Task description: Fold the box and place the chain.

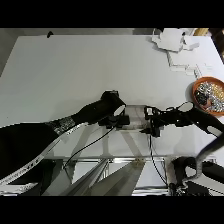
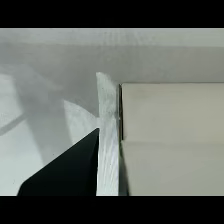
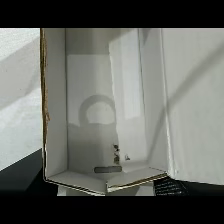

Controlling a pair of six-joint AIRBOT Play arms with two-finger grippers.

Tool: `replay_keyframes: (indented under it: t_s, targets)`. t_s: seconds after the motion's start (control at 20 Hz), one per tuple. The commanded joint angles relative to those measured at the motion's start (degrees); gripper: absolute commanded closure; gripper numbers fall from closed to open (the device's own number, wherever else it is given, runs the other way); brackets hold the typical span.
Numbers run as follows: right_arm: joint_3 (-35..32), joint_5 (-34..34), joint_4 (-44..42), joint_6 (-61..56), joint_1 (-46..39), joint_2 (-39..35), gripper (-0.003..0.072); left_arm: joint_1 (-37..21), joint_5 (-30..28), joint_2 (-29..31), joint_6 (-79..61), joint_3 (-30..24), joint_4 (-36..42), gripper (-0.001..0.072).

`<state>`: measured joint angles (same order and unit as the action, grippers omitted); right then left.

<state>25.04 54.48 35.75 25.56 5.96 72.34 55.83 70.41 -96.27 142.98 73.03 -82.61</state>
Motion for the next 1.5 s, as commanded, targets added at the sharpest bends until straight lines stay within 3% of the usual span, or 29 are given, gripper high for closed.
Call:
replay_keyframes:
  t_s: [0.0, 0.1, 0.25, 0.3, 0.45, 0.75, 1.05, 1.1, 1.15, 1.3, 1.45]
  targets:
    - [0.02, 0.02, 0.0, 0.0, 0.0, -0.02, 0.0251, 0.33, 0.24, -1.16, -0.04, 0.0, 1.18, 0.0533]
    - [0.02, 0.0, 0.0, 0.0, 0.0, -0.02, 0.0251, 0.33, 0.0, -1.07, -0.04, 0.0, 1.14, 0.0682]
    - [0.02, 0.0, 0.0, 0.0, 0.0, -0.02, 0.0251, 0.24, -0.28, -1.03, -0.04, 0.0, 1.11, 0.0706]
    - [0.02, 0.02, 0.0, 0.0, 0.0, -0.02, 0.0251, 0.2, -0.55, -0.98, -0.04, 0.0, 1.16, 0.068]
    - [0.02, 0.02, 0.0, 0.0, 0.0, -0.02, 0.0251, 0.11, -0.55, 0.39, -1.51, 0.0, 1.11, 0.0386]
    - [0.02, 0.02, 0.02, 0.0, 0.0, -0.02, 0.0251, -2.16, 0.35, 8.5, -16.92, 0.0, 2.45, 0.0365]
    - [0.02, 0.02, 0.0, -0.02, 0.0, -0.02, 0.0251, -6.95, 7.74, 22.77, -40.57, -2.45, 2.01, 0.0356]
    - [0.02, 0.02, 0.0, 0.0, 0.0, -0.02, 0.0251, -8.07, 6.99, 25.03, -47.52, -4.55, 2.01, 0.0193]
    - [0.02, 0.02, 0.0, 0.0, 0.0, -0.02, 0.0251, -9.22, 4.37, 27.04, -56.72, -7.63, 2.25, -0.0001]
    - [0.02, 0.02, 0.0, -0.02, 0.0, -0.02, 0.0251, -14.67, -10.12, 30.67, -96.89, -21.09, 13.94, 0.0011]
    - [0.02, 0.0, 0.02, 0.0, 0.0, -0.02, 0.0251, -19.54, -24.28, 29.44, -129.09, -32.02, 30.67, 0.0013]
